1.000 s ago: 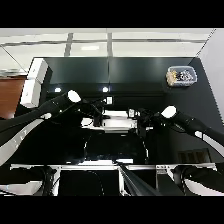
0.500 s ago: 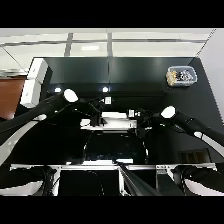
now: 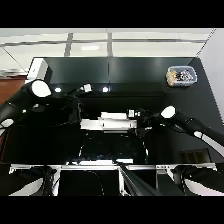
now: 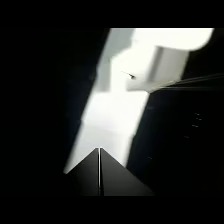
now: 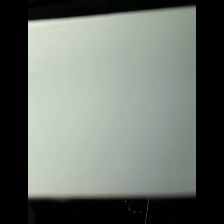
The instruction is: Fold the box and place the chain.
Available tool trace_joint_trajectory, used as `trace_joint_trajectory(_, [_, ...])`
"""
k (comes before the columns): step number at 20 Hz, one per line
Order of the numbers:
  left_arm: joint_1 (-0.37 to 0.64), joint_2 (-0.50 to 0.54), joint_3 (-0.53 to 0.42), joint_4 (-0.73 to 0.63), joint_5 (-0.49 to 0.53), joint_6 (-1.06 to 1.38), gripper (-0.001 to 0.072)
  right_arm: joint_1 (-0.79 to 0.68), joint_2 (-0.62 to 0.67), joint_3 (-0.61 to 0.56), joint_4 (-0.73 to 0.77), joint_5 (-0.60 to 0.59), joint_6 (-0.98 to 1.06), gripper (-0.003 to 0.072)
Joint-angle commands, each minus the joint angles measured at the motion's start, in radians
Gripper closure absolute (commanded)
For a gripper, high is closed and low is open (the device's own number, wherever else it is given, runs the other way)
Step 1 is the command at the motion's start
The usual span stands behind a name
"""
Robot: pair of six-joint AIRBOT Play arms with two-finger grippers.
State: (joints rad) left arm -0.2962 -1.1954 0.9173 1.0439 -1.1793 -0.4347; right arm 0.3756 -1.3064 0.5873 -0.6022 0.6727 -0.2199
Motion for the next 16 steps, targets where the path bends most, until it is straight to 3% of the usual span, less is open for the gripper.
trace_joint_trajectory(1, [0.038,0.024,-0.045,-0.186,-0.233,-0.123,0.0686,0.0,0.0,0.0,-0.001,0.0,0.0,0.052])
trace_joint_trajectory(3, [0.006,0.024,-0.134,-0.401,-0.168,-0.123,0.0686,0.0,0.0,0.0,-0.001,0.0,0.0,0.0519])
trace_joint_trajectory(5, [-0.035,0.024,-0.204,-0.549,0.022,-0.114,0.0685,0.0,0.0,0.0,0.0,0.0,0.0,0.0519])
trace_joint_trajectory(8, [-0.068,0.019,-0.211,-0.623,0.397,-0.111,0.0685,0.0,0.0,0.0,0.0,0.0,0.0,0.0519])
trace_joint_trajectory(10, [-0.076,-0.009,-0.196,-0.62,0.555,-0.111,0.0685,0.0,0.0,0.0,0.0,0.0,0.0,0.0519])
trace_joint_trajectory(13, [-0.076,-0.101,-0.137,-0.48,0.557,-0.116,0.0685,0.0,0.0,0.0,0.0,-0.001,0.0,0.0519])
trace_joint_trajectory(16, [-0.076,-0.19,-0.079,-0.445,0.458,-0.116,0.0685,0.0,0.0,0.0,0.0,-0.001,0.0,0.0519])
